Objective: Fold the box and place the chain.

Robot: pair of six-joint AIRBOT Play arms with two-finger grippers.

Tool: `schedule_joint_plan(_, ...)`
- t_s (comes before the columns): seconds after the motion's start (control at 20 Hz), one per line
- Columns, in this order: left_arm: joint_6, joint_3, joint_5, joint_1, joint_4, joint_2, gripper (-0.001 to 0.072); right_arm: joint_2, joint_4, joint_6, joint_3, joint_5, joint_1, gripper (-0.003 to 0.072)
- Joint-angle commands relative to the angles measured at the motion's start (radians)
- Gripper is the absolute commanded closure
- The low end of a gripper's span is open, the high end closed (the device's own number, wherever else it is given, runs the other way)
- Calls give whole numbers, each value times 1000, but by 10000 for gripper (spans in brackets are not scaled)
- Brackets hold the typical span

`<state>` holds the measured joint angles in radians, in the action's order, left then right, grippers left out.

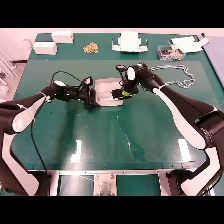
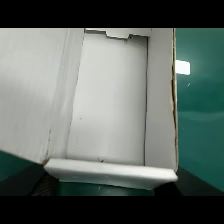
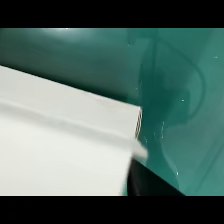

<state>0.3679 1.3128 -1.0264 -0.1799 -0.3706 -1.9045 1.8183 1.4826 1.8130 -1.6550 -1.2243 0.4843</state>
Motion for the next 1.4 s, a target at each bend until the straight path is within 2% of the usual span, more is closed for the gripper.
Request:
schedule_joint_plan(0.0, -1, 0, -6, 0, -3, 0, 176, -42, 51, 35, -2, 4, -15, 371)
schedule_joint_plan(0.15, -1, 0, -6, 0, -3, 0, 176, -82, 56, 35, -2, 14, -25, 358)
schedule_joint_plan(0.2, -1, 0, -6, 0, -3, 0, 176, -93, 65, 35, -2, 16, -26, 304)
schedule_joint_plan(0.25, -1, 0, -6, 0, -3, 0, 177, -104, 88, 35, -2, 16, -26, 300)
schedule_joint_plan(0.4, -1, 0, -6, 0, -3, 0, 177, -128, 113, 35, -2, 16, -35, 300)
schedule_joint_plan(0.6, -1, 0, -6, 0, -3, 0, 176, -130, 50, 35, 12, 20, -37, 303)
schedule_joint_plan(0.9, -1, 0, -6, 0, -2, 0, 176, -63, -24, 35, 34, 53, -33, 306)
schedule_joint_plan(1.05, -1, 0, -6, 0, -3, 0, 176, -23, -32, 34, 34, 73, -17, 408)
schedule_joint_plan(1.35, -1, 0, -6, 0, -3, 0, 177, 10, -32, 35, 31, 71, 6, 410)
